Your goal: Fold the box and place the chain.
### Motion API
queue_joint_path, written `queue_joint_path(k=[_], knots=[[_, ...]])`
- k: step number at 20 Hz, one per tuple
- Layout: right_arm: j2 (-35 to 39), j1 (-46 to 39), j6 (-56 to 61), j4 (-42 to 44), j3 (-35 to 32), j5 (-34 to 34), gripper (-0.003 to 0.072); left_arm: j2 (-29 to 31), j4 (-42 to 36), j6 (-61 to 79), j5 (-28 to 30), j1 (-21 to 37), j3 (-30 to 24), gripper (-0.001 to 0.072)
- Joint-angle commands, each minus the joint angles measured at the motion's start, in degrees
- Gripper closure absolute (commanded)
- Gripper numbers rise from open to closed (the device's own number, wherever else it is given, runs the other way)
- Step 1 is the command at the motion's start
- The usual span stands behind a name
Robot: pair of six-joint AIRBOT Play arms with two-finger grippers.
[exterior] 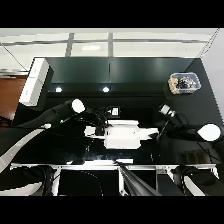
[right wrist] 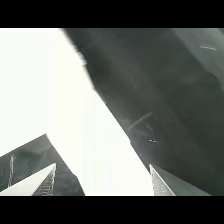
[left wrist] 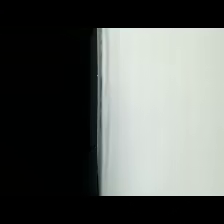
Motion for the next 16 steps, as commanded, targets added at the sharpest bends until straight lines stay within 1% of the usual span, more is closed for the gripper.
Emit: queue_joint_path(k=[1, 3, 5, 8, 9, 11, 12, 13, 16], knots=[[-2.6, 7.1, -10.3, 0.6, -1.4, -0.6, -0.0024, 0.0, 0.2, 0.0, -0.5, 0.0, 0.0, 0.0684], [-5.7, 11.5, -14.9, 1.5, -1.4, -0.7, -0.0024, 0.0, 0.2, 0.0, -0.5, 0.0, 0.0, 0.0684], [-7.6, 15.1, -16.5, 2.9, -1.4, -2.1, -0.0023, 0.0, 0.2, 0.0, -0.5, 0.0, 0.0, 0.0684], [-8.3, 18.8, -16.4, 5.2, -1.4, -6.4, -0.0023, 0.0, 0.2, 0.0, -0.5, 0.0, 0.0, 0.0684], [-8.3, 19.9, -16.4, 6.4, -1.4, -9.2, -0.0023, 0.0, 0.2, 0.0, -0.5, 0.0, 0.0, 0.0684], [-8.3, 21.6, -16.4, 10.2, -1.4, -14.4, -0.0023, 0.0, 0.2, 0.0, -0.6, 0.0, 0.0, 0.0684], [-8.3, 22.2, -16.4, 10.6, -1.4, -16.2, -0.0023, 0.0, 0.2, 0.0, -0.7, 0.0, 0.0, 0.0684], [-8.3, 22.5, -16.4, 10.8, -1.4, -17.1, -0.0023, 0.0, 0.2, 0.0, -0.7, 0.0, 0.0, 0.0683], [-8.2, 22.5, -15.7, 9.5, -1.2, -16.9, -0.0023, 0.0, 0.2, 0.0, -0.7, 0.0, 0.0, 0.0683]])
